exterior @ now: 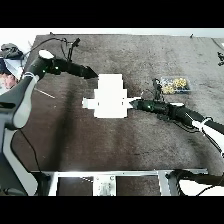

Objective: Fold the box and place the chain.

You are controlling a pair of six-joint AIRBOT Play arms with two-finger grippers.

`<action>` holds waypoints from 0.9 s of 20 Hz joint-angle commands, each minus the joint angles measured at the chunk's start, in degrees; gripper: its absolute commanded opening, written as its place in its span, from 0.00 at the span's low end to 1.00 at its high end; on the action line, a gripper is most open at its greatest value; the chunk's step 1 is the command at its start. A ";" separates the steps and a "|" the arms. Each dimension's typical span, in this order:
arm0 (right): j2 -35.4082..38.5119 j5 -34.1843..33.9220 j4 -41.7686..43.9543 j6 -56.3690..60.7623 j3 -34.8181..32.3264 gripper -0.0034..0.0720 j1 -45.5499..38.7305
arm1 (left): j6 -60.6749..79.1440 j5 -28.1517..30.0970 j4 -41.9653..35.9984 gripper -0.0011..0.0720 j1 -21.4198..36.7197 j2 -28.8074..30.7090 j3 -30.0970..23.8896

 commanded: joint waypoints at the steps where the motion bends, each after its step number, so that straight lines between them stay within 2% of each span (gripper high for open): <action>1: 0.04 0.00 0.02 0.00 0.04 0.02 0.07 | -4.46 -4.13 0.96 0.84 -0.44 -8.46 8.68; 4: 0.04 0.02 0.04 0.00 0.04 0.02 0.07 | -3.58 -6.95 -1.95 0.84 -0.55 -11.63 8.87; 10: 0.04 0.04 0.02 0.00 0.04 0.02 0.07 | -2.51 -11.85 -2.93 0.84 -1.55 -14.75 8.85; 18: 0.04 0.48 0.02 -0.39 0.04 0.02 0.07 | -0.33 -16.68 -4.96 0.83 -3.98 -16.55 8.85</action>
